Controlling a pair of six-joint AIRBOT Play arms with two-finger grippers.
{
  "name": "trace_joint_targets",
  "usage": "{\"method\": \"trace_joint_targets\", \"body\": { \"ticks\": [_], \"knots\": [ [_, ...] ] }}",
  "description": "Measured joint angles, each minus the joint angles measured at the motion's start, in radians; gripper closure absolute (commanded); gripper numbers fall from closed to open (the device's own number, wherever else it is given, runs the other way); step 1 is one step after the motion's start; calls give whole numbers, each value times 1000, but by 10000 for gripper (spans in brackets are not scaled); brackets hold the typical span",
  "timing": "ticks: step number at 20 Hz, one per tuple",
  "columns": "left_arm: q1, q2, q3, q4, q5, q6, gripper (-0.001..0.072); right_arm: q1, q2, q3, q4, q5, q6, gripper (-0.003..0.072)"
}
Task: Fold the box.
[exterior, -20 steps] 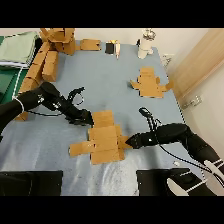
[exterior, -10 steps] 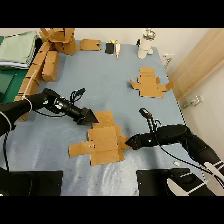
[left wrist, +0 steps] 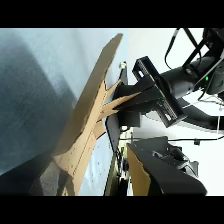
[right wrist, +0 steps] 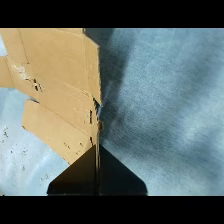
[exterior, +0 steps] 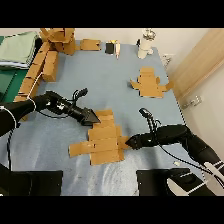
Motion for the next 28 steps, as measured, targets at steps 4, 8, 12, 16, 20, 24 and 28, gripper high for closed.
{"method": "trace_joint_targets", "body": {
  "ticks": [4, 8, 12, 16, 20, 24, 28],
  "knots": [
    [0, -1, 0, 6, -18, 8, 122, 0, 0, 0, -5, 0, 14, 684],
    [0, -1, 0, 22, -24, 11, 305, 0, 0, 0, -8, 0, 20, 685],
    [0, -1, 0, 28, -25, 26, 471, 0, 0, 0, -11, 0, 24, 684],
    [0, -1, 0, 28, -26, 56, 696, 0, 0, 0, -13, -1, 27, 684],
    [0, -1, 0, 29, -24, 86, 696, 0, 0, 0, -12, -1, 31, 683],
    [0, -1, 0, 30, -19, 108, 676, 0, 0, 0, -12, -1, 32, 683],
    [0, -1, 0, 29, -18, 116, 352, 0, 0, 0, -11, -1, 32, 683]
  ]
}}
